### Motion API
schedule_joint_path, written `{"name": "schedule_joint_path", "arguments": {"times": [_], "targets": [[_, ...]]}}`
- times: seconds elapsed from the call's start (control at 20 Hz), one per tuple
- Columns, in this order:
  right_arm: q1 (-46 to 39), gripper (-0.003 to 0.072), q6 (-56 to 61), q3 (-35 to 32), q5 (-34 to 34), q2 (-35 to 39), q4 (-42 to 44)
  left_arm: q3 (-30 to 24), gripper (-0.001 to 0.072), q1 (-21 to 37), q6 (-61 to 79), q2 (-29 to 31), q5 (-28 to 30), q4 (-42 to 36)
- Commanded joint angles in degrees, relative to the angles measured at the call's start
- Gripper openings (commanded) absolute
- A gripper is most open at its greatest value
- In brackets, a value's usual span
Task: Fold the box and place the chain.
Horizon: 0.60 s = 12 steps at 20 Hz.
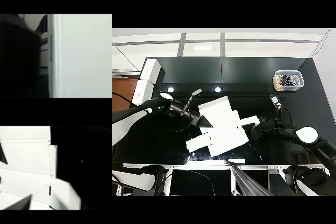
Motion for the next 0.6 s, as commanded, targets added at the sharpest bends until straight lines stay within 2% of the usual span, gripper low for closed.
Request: {"name": "schedule_joint_path", "arguments": {"times": [0.0, 0.15, 0.25, 0.4, 0.55], "targets": [[-3.10, 0.0615, 1.79, 2.54, 4.35, 0.70, -6.71, 1.03, 0.0027, -0.02, 0.09, 0.07, -0.66, 0.72], [-13.22, 0.0615, 9.44, 11.47, 16.11, 0.87, -21.05, 2.29, 0.0025, -0.26, 0.07, 1.18, 0.33, 2.14], [-19.26, 0.0615, 10.51, 17.00, 22.25, 0.87, -26.71, 2.32, 0.0025, -0.96, 0.13, 3.91, 3.87, 4.28], [-24.35, 0.0615, 9.53, 21.90, 25.94, 0.87, -32.48, 2.32, 0.0025, -3.30, 1.03, 9.46, 10.27, 11.56], [-24.50, 0.0615, 5.44, 22.03, 27.69, 0.63, -34.05, 2.16, 0.0025, -6.29, 5.70, 13.97, 16.57, 13.90]]}}
